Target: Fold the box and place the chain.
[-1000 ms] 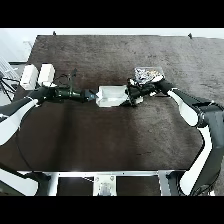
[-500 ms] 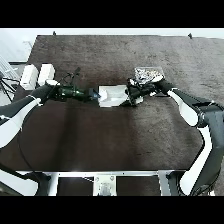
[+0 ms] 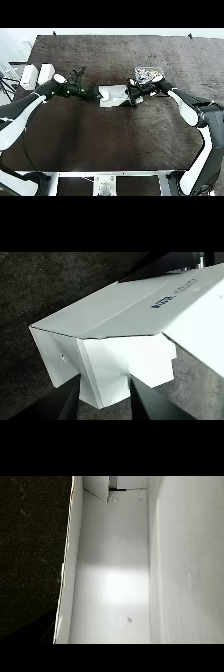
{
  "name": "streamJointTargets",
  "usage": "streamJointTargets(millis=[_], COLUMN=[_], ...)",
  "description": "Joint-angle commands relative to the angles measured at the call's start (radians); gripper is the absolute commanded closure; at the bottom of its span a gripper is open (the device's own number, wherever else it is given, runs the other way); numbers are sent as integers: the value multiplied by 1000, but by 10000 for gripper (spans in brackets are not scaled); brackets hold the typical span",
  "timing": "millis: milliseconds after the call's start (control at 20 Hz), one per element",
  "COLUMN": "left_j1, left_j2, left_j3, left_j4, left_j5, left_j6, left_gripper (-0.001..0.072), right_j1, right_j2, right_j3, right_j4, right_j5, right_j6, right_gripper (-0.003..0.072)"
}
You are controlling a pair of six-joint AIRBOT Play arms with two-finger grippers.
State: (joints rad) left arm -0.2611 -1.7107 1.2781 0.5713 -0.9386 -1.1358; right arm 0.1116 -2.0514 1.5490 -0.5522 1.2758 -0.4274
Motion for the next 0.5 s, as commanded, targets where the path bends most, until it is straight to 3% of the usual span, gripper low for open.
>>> streamJointTargets(millis=[0,450], left_j1=[-29,-81], left_j2=[0,0], left_j3=[32,35], left_j4=[83,106], left_j5=[6,77], left_j6=[-89,-134], left_gripper=[344,343], right_j1=[0,0], right_j2=[0,0], right_j3=[0,0], right_j4=[1,1], right_j5=[0,0], right_j6=[0,0], right_gripper=[169,169])
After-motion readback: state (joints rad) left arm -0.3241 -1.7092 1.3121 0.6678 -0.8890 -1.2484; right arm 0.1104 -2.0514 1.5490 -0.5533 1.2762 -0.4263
